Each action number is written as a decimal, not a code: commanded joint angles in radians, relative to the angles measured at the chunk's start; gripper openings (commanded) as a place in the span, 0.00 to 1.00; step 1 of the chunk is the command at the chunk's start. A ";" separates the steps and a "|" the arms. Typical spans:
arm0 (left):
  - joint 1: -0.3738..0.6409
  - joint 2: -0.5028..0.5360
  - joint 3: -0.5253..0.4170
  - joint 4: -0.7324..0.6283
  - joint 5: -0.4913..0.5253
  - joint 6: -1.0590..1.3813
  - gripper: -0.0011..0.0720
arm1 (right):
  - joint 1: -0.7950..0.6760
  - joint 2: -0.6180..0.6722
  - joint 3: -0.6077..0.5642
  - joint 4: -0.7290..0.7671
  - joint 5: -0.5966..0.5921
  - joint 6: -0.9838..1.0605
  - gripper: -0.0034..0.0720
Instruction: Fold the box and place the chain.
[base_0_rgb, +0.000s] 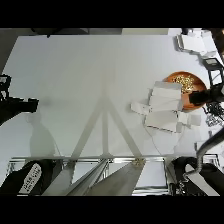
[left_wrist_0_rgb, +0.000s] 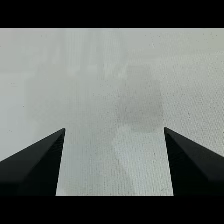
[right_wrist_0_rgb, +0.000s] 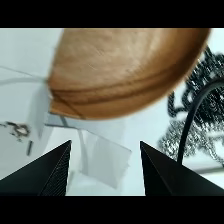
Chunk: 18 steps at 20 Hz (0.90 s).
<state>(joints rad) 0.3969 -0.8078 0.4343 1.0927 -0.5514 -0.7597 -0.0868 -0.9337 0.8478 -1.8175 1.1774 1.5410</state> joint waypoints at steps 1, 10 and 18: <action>0.000 0.001 0.000 0.000 0.000 0.000 0.97 | -0.093 0.001 0.001 0.021 0.095 -0.071 0.69; 0.000 0.001 0.000 0.000 0.000 0.000 0.97 | -0.515 0.000 0.001 0.396 0.111 -0.406 0.69; 0.000 0.001 0.000 0.000 0.000 0.000 0.97 | -0.730 -0.092 -0.102 0.586 0.201 -0.583 0.67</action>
<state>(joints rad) 0.3969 -0.8078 0.4343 1.0927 -0.5514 -0.7597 -0.7753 -1.0008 0.7975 -1.2922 1.3590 1.0374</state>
